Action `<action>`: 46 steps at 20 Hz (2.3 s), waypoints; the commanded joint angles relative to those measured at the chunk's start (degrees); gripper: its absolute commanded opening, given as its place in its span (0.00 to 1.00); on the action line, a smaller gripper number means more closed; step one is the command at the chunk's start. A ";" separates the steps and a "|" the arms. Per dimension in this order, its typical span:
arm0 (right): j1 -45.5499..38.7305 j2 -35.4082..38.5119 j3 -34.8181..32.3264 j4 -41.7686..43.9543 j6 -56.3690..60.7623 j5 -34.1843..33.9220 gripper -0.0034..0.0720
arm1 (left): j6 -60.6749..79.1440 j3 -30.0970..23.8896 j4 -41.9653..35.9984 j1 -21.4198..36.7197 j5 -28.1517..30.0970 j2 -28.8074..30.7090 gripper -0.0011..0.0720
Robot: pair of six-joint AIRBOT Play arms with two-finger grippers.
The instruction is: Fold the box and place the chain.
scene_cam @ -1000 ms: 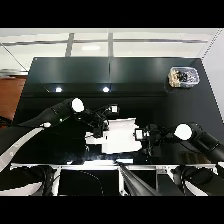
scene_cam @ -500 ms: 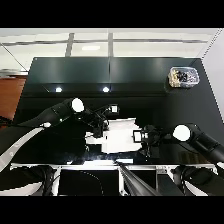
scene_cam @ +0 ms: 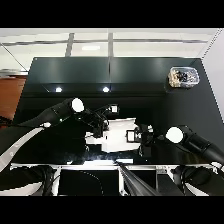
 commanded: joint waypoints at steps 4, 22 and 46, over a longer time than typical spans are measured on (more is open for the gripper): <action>-5.70 2.34 3.54 0.17 3.82 0.96 0.98 | 2.03 0.13 2.49 -0.20 0.11 1.25 0.05; -9.01 -3.85 4.81 11.78 -11.28 -0.72 0.98 | 1.99 0.13 4.68 -0.31 0.68 2.43 0.05; -8.17 -11.26 2.43 13.29 -17.22 -0.52 0.98 | 1.99 0.13 4.68 -0.31 0.66 2.43 0.05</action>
